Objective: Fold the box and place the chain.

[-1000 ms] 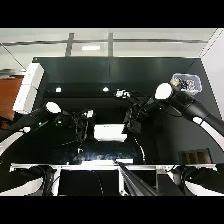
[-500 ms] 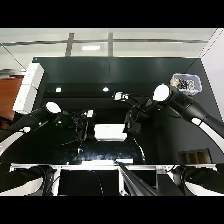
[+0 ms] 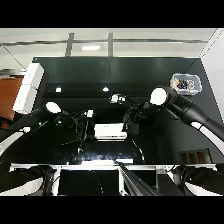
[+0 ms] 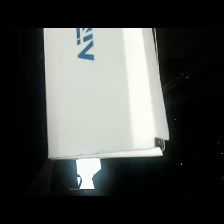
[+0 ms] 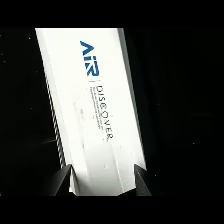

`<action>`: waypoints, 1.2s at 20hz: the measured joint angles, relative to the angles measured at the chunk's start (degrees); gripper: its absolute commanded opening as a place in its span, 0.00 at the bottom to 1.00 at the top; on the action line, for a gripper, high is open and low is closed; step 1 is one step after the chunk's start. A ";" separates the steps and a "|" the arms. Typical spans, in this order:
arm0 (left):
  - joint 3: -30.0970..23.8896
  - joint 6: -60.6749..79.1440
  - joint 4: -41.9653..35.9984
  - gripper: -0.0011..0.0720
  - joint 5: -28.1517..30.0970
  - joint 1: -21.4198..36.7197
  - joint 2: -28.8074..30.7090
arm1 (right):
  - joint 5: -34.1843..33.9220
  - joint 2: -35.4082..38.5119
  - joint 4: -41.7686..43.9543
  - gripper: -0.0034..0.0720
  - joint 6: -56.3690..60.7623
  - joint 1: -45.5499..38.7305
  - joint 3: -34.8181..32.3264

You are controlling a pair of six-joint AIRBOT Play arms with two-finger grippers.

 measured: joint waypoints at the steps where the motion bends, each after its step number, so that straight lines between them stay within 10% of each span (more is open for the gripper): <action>1: 0.00 0.00 0.02 0.57 0.00 0.00 0.00 | -0.15 0.37 -0.15 0.62 0.44 0.00 0.00; 24: 0.00 -0.04 0.04 0.57 -0.07 0.00 0.00 | -5.18 1.55 -0.66 0.45 2.38 3.28 -3.02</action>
